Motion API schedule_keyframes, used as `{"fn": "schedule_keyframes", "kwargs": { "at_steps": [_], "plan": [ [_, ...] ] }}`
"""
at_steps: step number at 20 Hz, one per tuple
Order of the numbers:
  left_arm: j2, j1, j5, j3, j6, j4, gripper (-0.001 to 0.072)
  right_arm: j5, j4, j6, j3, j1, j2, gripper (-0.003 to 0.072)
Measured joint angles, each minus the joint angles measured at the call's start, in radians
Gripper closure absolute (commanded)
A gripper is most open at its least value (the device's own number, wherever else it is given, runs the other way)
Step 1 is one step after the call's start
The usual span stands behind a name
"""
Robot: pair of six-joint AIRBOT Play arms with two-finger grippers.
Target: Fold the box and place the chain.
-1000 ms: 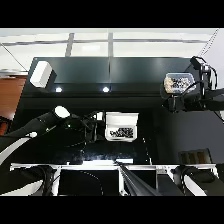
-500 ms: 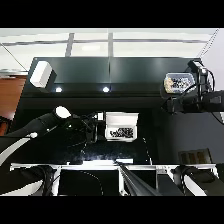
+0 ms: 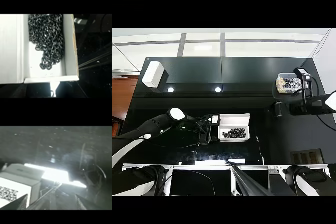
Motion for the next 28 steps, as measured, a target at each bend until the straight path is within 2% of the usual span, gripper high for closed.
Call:
{"fn": "schedule_keyframes", "kwargs": {
  "at_steps": [6,9,13,17,20,28],
  "plan": [
    [0.0,-0.002,0.008,0.0,-0.001,0.0,0.0314,-0.018,0.162,-0.214,0.127,0.034,-0.193,-0.0034],
    [0.0,-0.002,0.009,0.0,-0.003,0.0,0.0314,0.054,0.285,-0.389,0.153,0.048,-0.309,-0.0034],
    [0.0,-0.002,0.01,0.0,-0.003,0.001,0.0314,0.163,0.361,-0.644,0.166,0.099,-0.389,-0.0034],
    [0.0,-0.002,0.01,0.0,-0.003,0.001,0.0314,0.25,0.386,-0.84,0.17,0.136,-0.412,-0.0034],
    [0.0,-0.002,0.011,0.0,-0.003,0.001,0.0313,0.292,0.378,-0.911,0.17,0.168,-0.417,-0.0034],
    [0.0,-0.002,0.011,0.0,-0.002,0.001,0.0313,0.232,0.284,-0.964,0.169,0.267,-0.42,-0.0034]
  ]
}}
